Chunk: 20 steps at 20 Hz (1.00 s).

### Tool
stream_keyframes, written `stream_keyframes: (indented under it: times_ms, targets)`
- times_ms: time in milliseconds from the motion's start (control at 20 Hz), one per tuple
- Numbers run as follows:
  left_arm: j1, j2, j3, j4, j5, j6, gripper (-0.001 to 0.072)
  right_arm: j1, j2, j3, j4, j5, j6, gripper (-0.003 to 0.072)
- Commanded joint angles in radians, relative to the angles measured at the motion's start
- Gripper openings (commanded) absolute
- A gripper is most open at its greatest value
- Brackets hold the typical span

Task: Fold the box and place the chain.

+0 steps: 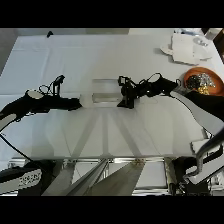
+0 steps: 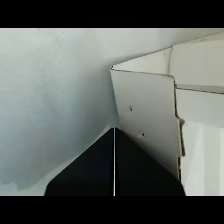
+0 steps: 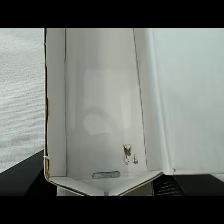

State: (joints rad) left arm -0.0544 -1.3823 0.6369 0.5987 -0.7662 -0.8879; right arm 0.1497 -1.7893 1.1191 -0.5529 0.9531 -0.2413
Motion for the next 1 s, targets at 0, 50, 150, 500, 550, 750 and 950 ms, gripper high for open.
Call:
stream_keyframes:
  times_ms: [0, 50, 150, 500, 550, 750, 950]
  targets:
    - [-0.004, -0.005, 0.000, -0.055, 0.007, 0.036, 0.0005, 0.000, 0.000, 0.000, 0.000, 0.000, 0.000, 0.0456]
    - [-0.003, -0.006, 0.000, -0.067, 0.007, 0.037, 0.0005, 0.000, 0.000, 0.000, 0.000, 0.000, 0.001, 0.0456]
    - [-0.004, -0.011, 0.000, -0.073, 0.007, 0.040, 0.0005, 0.000, 0.000, 0.000, 0.000, 0.000, 0.000, 0.0456]
    - [-0.003, -0.019, 0.000, -0.304, 0.000, 0.243, 0.0007, 0.000, 0.000, 0.000, 0.000, 0.000, 0.000, 0.0456]
    - [-0.003, -0.019, 0.000, -0.351, -0.002, 0.312, 0.0008, 0.000, 0.000, 0.000, 0.000, 0.000, 0.000, 0.0456]
    - [-0.003, -0.019, 0.000, -0.375, -0.008, 0.391, 0.0008, 0.000, 0.000, 0.000, 0.000, 0.000, 0.001, 0.0456]
    - [-0.003, -0.019, 0.000, -0.375, -0.022, 0.391, 0.0009, 0.000, 0.000, 0.000, 0.000, 0.000, 0.000, 0.0456]
